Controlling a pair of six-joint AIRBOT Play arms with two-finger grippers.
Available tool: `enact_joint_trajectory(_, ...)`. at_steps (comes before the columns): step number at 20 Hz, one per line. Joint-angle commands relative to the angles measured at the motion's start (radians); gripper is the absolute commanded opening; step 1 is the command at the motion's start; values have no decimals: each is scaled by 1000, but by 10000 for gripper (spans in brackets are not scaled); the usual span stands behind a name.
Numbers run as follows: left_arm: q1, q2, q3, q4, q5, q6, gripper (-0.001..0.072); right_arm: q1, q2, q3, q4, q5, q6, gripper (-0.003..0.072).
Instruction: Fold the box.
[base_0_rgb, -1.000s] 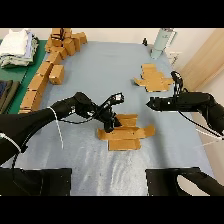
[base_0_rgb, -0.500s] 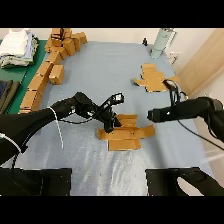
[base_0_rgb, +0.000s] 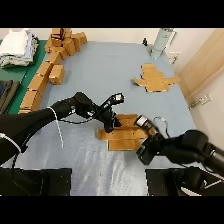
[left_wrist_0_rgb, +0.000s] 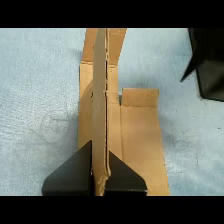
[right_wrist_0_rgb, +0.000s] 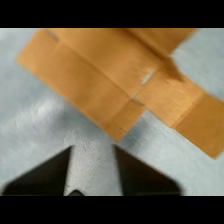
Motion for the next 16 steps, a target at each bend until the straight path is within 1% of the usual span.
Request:
enact_joint_trajectory(1,-1,-1,0,0,0,0,13,158,-24,-70,-106,103,-186,530)
enact_joint_trajectory(3,-1,-1,0,1,0,0,13,163,-81,-71,-150,152,-227,530)
enact_joint_trajectory(9,-1,-1,0,0,0,0,13,163,-221,-71,-302,276,-231,530)
enact_joint_trajectory(13,-1,-1,0,0,0,0,13,163,-247,-71,-402,314,-226,530)
enact_joint_trajectory(16,-1,-1,0,0,0,0,13,163,-236,-54,-422,315,-219,529)
